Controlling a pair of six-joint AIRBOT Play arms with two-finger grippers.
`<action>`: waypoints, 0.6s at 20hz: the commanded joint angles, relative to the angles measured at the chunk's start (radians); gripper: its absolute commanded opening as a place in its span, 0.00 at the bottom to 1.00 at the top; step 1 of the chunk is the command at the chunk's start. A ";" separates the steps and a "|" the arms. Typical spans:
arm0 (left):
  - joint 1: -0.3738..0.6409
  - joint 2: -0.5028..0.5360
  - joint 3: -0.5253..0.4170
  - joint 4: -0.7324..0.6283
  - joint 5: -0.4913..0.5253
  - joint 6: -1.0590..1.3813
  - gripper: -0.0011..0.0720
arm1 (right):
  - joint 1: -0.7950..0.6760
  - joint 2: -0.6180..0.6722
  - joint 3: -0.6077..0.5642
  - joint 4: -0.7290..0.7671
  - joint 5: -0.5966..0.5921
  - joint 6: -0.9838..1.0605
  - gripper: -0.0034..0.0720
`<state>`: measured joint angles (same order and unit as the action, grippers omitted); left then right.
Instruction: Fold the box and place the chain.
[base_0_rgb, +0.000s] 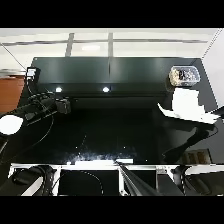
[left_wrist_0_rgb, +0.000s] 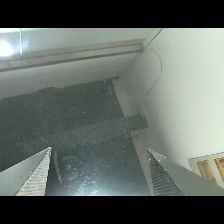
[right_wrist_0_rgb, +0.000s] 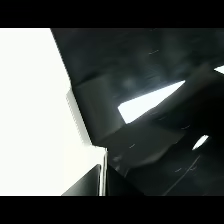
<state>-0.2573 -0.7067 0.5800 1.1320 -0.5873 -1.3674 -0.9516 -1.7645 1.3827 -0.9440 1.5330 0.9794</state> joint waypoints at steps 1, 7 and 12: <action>-0.001 0.000 0.001 0.000 0.000 0.001 0.98 | 0.029 0.007 -0.021 0.021 0.131 -0.044 0.10; -0.001 0.000 0.001 0.000 0.000 0.001 0.98 | 0.208 0.148 -0.227 0.066 0.117 -0.077 0.10; -0.001 0.000 0.001 0.000 0.001 0.000 0.98 | 0.400 0.434 -0.539 0.398 -0.158 -0.162 0.10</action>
